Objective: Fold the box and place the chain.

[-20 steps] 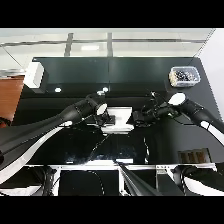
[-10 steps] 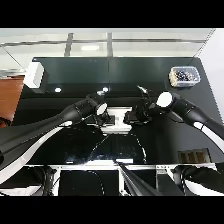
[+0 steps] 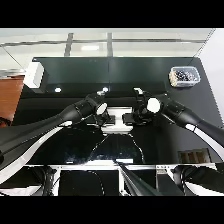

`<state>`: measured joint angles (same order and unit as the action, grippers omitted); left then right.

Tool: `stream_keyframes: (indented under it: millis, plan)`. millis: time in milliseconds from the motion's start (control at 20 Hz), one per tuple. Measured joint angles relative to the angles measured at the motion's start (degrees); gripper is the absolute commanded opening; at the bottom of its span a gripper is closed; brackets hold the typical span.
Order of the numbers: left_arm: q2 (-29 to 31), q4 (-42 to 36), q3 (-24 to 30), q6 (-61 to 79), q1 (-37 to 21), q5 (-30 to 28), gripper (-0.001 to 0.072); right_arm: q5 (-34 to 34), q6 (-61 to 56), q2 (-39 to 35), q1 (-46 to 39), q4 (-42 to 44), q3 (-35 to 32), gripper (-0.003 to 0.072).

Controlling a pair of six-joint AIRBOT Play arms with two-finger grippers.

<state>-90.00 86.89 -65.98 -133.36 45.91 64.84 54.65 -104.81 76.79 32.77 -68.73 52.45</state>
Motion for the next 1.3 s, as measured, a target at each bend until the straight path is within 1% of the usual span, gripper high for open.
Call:
stream_keyframes:
  millis: [100,400,600,850,900,1050,1100,1150,1200,1250,1300]
  plan:
    - [0.0,-0.2,0.0,0.0,0.0,-0.2,0.0031,2.0,-3.0,1.2,1.1,-3.6,2.1,0.0339]
    - [0.0,-0.9,0.0,0.0,0.0,-0.1,0.0031,8.5,-10.1,4.8,3.0,-9.4,7.1,0.0339]
    - [0.0,-1.0,0.0,0.0,0.0,-0.4,0.003,10.2,-14.8,6.5,3.5,-11.4,8.0,0.0339]
    - [0.0,-0.8,0.0,0.1,0.0,-1.0,0.003,12.3,-16.6,9.3,5.4,-12.2,8.5,0.033]
    - [0.0,-0.7,0.0,0.0,0.0,-0.9,0.003,12.3,-16.7,9.6,5.7,-12.2,8.6,0.0262]
    - [0.0,-0.7,0.0,-0.1,0.0,-1.0,0.0031,12.5,-16.9,10.0,6.1,-12.4,9.8,0.026]
    - [0.0,-0.7,0.0,-0.1,0.0,-1.0,0.0031,12.5,-16.9,10.1,6.1,-12.6,10.3,0.0172]
    - [0.0,-0.7,0.0,-0.1,0.0,-1.1,0.003,12.4,-17.0,10.1,6.1,-12.6,10.7,0.0126]
    - [0.0,-0.7,0.0,-0.1,0.0,-1.2,0.0031,12.3,-17.0,10.2,6.1,-12.6,11.0,0.0126]
    - [0.0,-0.8,0.0,-0.1,0.0,-1.2,0.0031,12.3,-17.1,10.2,6.1,-12.6,11.3,0.0039]
    - [0.0,-0.8,0.0,-0.1,0.0,-1.1,0.003,12.3,-17.1,10.2,6.1,-12.7,11.5,0.0016]
